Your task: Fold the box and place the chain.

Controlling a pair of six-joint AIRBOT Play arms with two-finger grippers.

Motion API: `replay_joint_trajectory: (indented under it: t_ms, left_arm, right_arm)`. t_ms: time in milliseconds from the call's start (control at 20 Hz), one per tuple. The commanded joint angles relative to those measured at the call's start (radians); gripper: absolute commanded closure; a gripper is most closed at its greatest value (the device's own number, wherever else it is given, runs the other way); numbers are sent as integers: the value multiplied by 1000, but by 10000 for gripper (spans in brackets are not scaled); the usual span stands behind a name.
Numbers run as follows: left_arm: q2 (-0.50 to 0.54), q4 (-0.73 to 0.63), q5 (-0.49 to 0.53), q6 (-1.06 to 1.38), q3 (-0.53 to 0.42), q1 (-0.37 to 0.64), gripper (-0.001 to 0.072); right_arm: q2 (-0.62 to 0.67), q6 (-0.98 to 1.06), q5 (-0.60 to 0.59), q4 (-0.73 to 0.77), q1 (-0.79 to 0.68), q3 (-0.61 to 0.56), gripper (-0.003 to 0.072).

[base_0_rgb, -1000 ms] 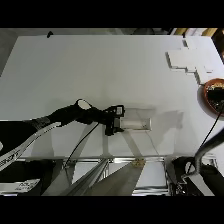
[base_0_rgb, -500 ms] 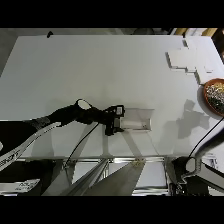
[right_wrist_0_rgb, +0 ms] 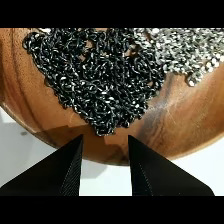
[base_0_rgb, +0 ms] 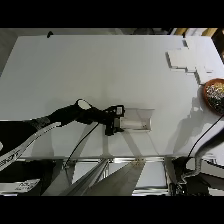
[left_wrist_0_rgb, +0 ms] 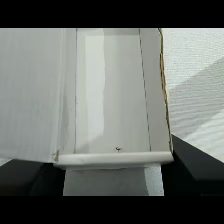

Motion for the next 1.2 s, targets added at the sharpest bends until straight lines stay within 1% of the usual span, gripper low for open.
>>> replay_joint_trajectory:
  t_ms: [0,150,350,500,550,600,700,750,800,900,1050,1150]
  left_arm:
    - [1,0,0,0,0,0,397]
    - [1,0,0,0,0,0,397]
    - [1,0,0,0,0,0,397]
    - [1,0,0,0,0,0,397]
    - [1,0,0,0,0,0,397]
    - [1,0,0,0,0,0,397]
    - [1,0,0,0,0,0,397]
    - [1,0,0,0,0,0,397]
    - [1,0,0,0,0,0,397]
    - [1,0,0,0,0,0,397]
    - [1,0,0,0,0,0,397]
    - [1,0,0,0,0,0,397]
  right_arm:
    - [-35,-91,-30,26,-3,1,401]
    - [-36,-100,-83,49,-3,1,401]
    - [-64,-100,-84,49,-3,1,406]
    - [-80,-100,-70,48,-4,1,470]
    - [-85,-99,-55,37,-4,1,477]
    - [-90,-99,-43,21,-4,1,520]
    - [-94,-99,-43,23,-4,0,524]
    - [-94,-99,-44,23,-4,0,544]
    - [-92,-99,-42,25,-3,1,641]
    - [-71,-97,-33,47,-3,1,671]
    - [16,-96,-11,88,-3,1,671]
    - [92,-96,16,158,-2,1,672]
